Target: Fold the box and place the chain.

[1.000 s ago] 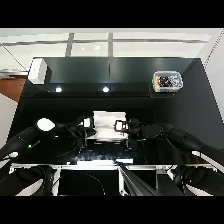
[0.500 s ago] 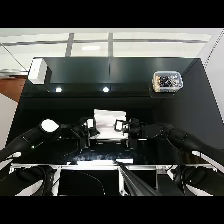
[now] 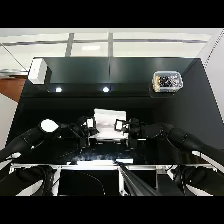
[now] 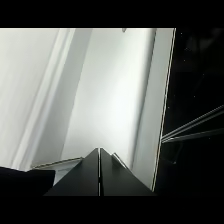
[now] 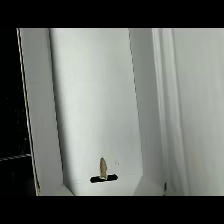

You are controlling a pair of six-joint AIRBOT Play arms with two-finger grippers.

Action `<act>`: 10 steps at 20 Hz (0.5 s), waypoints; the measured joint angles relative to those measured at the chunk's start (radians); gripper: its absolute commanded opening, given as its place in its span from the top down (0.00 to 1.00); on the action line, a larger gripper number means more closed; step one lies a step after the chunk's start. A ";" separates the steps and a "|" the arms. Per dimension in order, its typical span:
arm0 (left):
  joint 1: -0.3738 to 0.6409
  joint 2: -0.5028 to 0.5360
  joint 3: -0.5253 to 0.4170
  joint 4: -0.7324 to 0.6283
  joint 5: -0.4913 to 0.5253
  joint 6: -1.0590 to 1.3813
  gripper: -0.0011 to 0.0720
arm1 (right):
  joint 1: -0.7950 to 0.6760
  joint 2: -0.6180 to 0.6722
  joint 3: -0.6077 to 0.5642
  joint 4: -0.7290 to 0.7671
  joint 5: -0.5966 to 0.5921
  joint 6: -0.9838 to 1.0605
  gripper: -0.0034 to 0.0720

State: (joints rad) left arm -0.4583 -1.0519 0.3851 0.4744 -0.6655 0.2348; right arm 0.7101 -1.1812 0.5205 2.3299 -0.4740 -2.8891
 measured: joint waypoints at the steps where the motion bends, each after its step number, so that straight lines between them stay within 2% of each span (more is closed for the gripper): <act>1: 0.013 0.020 0.000 0.003 -0.003 -0.013 0.95 | 0.000 0.000 0.000 0.000 0.001 0.000 0.33; 5: 0.128 0.153 0.003 0.026 -0.046 -0.119 0.95 | 0.000 0.000 0.000 -0.001 0.001 -0.003 0.33; 10: 0.407 0.297 0.003 0.076 -0.086 -0.474 0.95 | 0.000 0.000 0.000 -0.001 -0.002 -0.003 0.33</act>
